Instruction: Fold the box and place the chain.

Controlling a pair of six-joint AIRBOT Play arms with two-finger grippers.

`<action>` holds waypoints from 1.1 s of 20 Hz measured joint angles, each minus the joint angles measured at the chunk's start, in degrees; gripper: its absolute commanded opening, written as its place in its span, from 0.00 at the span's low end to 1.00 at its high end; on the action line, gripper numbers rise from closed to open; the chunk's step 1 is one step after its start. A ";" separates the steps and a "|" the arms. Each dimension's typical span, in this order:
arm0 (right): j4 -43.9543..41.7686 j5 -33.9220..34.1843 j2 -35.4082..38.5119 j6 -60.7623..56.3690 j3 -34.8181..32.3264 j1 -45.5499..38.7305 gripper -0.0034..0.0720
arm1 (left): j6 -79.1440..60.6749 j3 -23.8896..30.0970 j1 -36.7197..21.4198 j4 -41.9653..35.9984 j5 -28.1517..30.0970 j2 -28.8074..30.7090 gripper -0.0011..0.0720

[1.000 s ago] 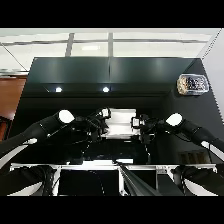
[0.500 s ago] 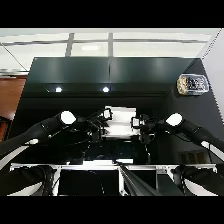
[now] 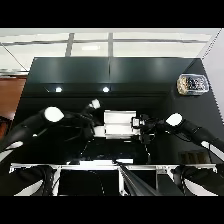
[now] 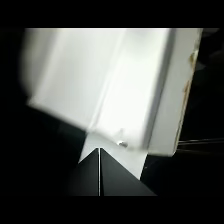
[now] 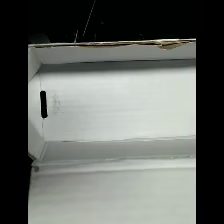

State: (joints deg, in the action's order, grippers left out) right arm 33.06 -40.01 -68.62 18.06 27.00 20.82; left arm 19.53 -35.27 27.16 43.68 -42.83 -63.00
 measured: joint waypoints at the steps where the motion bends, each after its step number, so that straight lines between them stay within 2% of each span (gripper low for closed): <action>1: 0.00 0.00 0.00 0.00 -0.02 0.00 0.35 | 3.08 0.00 -2.71 2.27 -2.34 2.27 0.05; 3: 0.00 0.00 0.00 0.00 -0.02 0.00 0.35 | 9.16 0.28 -8.46 5.68 -6.99 6.16 0.05; 6: -0.02 0.00 0.00 0.00 -0.02 0.00 0.35 | 25.55 2.12 -17.68 8.31 -10.29 8.52 0.05; 8: -0.02 0.00 0.00 0.00 -0.02 0.00 0.35 | 36.17 3.98 -22.69 7.17 -12.20 7.58 0.05; 11: -0.02 0.00 0.00 0.00 -0.02 0.00 0.35 | 42.95 6.71 -27.36 -0.09 -16.37 3.28 0.05; 16: -0.02 0.00 0.00 0.00 -0.02 0.00 0.35 | 44.52 8.24 -26.08 -8.79 -18.91 -5.99 0.05; 22: -0.02 0.00 0.00 -0.02 -0.02 0.00 0.35 | 42.16 8.57 -19.85 -16.74 -16.26 -11.63 0.05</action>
State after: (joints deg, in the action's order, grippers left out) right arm 33.04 -40.01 -68.62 18.04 26.98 20.82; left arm 61.69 -26.70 7.31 26.94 -59.09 -74.63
